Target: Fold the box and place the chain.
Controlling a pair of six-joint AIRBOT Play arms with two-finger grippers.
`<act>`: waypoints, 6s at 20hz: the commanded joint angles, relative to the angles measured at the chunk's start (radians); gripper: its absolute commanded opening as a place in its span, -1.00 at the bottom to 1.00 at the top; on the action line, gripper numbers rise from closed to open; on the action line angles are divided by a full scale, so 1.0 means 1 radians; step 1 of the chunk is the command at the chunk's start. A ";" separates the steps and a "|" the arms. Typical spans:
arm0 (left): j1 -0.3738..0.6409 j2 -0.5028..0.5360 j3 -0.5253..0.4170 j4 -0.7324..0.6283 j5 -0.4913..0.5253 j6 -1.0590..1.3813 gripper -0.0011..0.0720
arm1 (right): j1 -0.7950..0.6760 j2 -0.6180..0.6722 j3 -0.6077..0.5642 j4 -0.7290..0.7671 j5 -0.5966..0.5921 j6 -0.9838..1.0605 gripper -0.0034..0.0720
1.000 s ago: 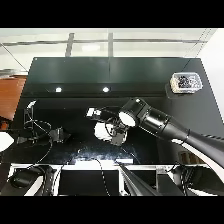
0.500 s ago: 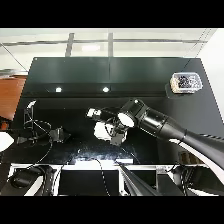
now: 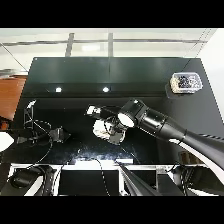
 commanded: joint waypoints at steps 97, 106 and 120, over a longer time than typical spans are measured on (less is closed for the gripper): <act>-0.367 -0.746 0.274 -0.506 0.263 1.999 0.98 | -0.975 0.394 -0.583 0.767 -0.089 -0.044 0.95; -0.365 -0.748 0.274 -0.540 0.312 1.923 0.98 | -0.975 0.394 -0.583 0.762 -0.093 -0.044 0.95; -0.394 -0.760 0.274 -0.572 0.318 1.872 0.98 | -0.975 0.394 -0.583 0.759 -0.094 -0.045 0.95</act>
